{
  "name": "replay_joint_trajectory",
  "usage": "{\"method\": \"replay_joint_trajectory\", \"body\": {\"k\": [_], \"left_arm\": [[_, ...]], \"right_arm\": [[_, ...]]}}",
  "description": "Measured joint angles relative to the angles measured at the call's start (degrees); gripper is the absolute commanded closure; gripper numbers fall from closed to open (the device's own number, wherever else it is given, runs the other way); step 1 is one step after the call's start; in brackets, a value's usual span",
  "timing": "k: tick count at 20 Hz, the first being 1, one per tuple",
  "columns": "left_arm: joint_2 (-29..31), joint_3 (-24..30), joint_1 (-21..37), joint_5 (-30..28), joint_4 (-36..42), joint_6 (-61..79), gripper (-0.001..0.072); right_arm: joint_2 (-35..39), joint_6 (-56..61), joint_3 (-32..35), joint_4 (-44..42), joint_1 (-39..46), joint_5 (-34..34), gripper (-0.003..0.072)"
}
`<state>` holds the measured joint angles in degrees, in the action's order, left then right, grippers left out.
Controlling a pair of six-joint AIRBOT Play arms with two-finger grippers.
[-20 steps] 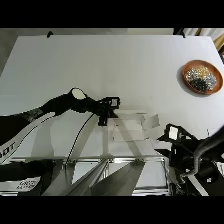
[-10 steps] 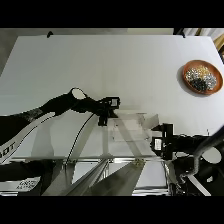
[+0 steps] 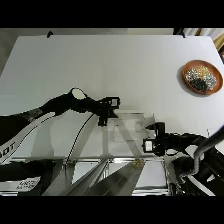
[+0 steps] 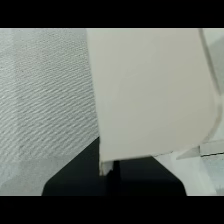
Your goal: Fold the box and place the chain.
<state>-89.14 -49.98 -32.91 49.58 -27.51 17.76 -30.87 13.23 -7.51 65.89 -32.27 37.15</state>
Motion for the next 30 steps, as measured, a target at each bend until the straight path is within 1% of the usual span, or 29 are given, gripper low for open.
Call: {"method": "replay_joint_trajectory", "body": {"k": [2, 5, 14, 20, 23, 27, 30], "left_arm": [[0.00, 0.00, 0.00, -0.02, 0.00, -0.02, 0.0698], [0.00, 0.00, 0.00, -0.09, 0.02, -0.02, 0.0698], [0.00, 0.00, 0.00, -0.04, 0.00, 0.00, 0.0698], [0.00, 0.00, -0.02, 0.04, 0.00, 0.07, 0.0698], [0.00, 0.00, 0.00, 0.04, 0.00, 0.04, 0.0698], [0.00, 0.00, 0.00, 0.02, 0.00, 0.02, 0.0698], [0.00, 0.00, 0.00, 0.02, 0.00, 0.04, 0.0698]], "right_arm": [[-1.97, 0.00, 0.02, 0.07, -1.09, -3.37, -0.0010], [-2.34, 0.20, -0.31, 0.13, -1.86, -5.90, -0.0010], [1.62, 0.20, -0.87, 0.31, -2.23, -5.53, -0.0009], [2.10, 0.17, -3.63, 0.07, -1.25, -5.16, -0.0001], [2.10, -0.02, -4.83, -0.22, 0.72, -4.15, -0.0001], [2.08, -0.31, -5.40, -0.22, 3.23, -0.17, 0.0002], [4.66, -0.44, -5.07, 0.00, 3.98, 2.56, 0.0004]]}}
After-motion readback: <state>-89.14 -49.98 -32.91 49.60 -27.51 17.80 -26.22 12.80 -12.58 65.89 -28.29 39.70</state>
